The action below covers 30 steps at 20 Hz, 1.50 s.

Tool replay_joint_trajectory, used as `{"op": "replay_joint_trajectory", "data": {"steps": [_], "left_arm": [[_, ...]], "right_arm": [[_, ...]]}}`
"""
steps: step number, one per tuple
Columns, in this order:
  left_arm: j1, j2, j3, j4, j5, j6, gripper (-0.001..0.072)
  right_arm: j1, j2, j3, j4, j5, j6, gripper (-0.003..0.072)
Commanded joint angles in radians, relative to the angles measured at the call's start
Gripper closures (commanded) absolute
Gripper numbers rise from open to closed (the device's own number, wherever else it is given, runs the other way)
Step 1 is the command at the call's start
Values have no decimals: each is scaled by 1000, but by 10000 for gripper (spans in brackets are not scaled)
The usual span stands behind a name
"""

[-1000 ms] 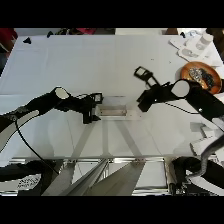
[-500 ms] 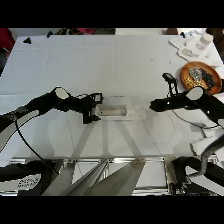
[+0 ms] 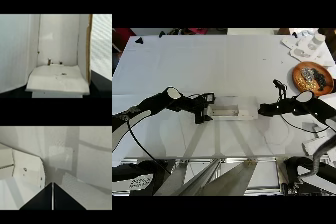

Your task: Fold the box and place the chain.

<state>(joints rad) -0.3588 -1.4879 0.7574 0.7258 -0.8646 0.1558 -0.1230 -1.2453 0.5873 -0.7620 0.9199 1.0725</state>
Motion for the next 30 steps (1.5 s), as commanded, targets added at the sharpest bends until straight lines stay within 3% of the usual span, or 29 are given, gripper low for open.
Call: {"op": "replay_joint_trajectory", "data": {"steps": [1, 10, 13, 14, 15, 16, 20, 25, 28, 30], "left_arm": [[0, 0, 1, 0, 0, 0, 266], [0, 0, 1, 0, 0, 0, 266], [0, 0, 1, 0, 0, 0, 266], [0, 0, 1, 0, 0, 0, 266], [0, 1, 1, 0, 0, 0, 266], [0, 0, 1, 0, 0, 0, 266], [0, 0, 1, 0, 0, 0, 266], [0, 0, 1, 0, 0, 0, 266], [0, 0, 1, 0, 0, 0, 266], [0, 0, 1, 0, 0, 0, 266]], "right_arm": [[21, -23, -3, 28, 49, -32, 682], [138, -45, -3, 173, 37, -89, 679], [138, -38, -2, 288, 34, -91, 662], [138, -32, -2, 322, 34, -106, 557], [138, -26, -2, 336, 31, -112, 391], [138, -19, -2, 338, 24, -112, 337], [138, -18, -2, 349, 28, -113, 336], [141, -18, -2, 433, 33, -171, 265], [168, -18, -2, 449, 10, -192, 152], [193, -18, -2, 453, -16, -191, 153]]}}
